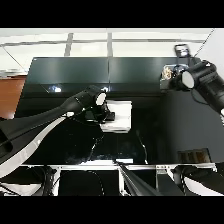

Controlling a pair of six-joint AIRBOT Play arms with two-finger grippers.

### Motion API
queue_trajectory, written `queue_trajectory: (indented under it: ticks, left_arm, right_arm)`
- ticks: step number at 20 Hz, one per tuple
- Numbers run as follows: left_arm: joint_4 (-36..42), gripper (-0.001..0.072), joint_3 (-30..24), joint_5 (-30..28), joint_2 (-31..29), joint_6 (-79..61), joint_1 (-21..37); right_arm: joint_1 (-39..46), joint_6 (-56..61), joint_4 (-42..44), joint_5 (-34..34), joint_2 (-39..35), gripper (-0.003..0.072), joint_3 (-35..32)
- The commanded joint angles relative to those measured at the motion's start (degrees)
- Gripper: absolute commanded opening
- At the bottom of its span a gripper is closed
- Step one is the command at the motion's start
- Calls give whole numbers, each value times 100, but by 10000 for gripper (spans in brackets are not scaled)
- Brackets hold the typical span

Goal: Fold the box and place the chain.

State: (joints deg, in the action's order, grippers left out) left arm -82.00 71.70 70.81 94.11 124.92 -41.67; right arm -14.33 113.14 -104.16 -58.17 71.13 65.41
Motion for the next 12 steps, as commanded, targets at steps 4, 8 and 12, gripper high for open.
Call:
queue_trajectory:
  ticks: [4,8,12]
  left_arm:
    - [-2,26,2,-4,0,0,4]
    - [0,26,2,2,0,0,4]
    - [0,26,2,22,0,0,4]
  right_arm:
    - [1829,1145,2273,649,2004,705,1902]
    - [1985,1467,2490,-785,3545,698,3926]
    - [2072,2085,2511,-887,4022,589,4325]
